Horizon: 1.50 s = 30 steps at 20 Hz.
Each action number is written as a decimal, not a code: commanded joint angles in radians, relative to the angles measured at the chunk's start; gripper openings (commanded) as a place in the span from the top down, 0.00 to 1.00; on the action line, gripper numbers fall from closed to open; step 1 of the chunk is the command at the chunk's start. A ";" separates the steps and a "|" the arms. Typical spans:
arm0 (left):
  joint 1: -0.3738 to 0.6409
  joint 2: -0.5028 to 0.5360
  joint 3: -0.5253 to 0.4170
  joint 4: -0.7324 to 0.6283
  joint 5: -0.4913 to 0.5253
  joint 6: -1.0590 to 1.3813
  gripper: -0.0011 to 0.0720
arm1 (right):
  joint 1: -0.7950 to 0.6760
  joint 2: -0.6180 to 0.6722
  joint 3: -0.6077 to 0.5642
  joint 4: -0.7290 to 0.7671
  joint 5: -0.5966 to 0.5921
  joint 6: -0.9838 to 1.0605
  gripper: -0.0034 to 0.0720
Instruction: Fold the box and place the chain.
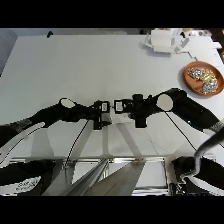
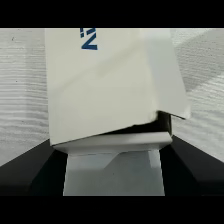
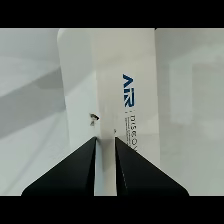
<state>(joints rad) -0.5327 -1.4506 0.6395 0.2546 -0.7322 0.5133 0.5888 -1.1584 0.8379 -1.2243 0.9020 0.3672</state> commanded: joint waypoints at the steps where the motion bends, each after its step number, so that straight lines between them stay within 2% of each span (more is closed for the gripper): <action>1: -0.001 0.001 0.000 0.004 -0.005 0.003 0.83 | 0.001 0.007 0.000 -0.009 -0.044 0.038 0.81; 16: -0.001 0.001 0.000 0.004 -0.005 0.003 0.83 | 0.001 -0.001 0.000 0.054 -0.122 0.161 0.82; 23: -0.001 0.001 0.000 0.004 -0.005 0.003 0.83 | 0.001 -0.032 -0.001 0.062 -0.018 0.159 0.82; 30: -0.001 0.001 0.000 0.004 -0.005 0.003 0.83 | 0.001 -0.032 -0.001 0.051 -0.014 0.155 0.82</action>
<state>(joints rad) -0.5346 -1.4506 0.6395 0.2584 -0.7399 0.5163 0.5892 -1.1892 0.8375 -1.1687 0.8703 0.5232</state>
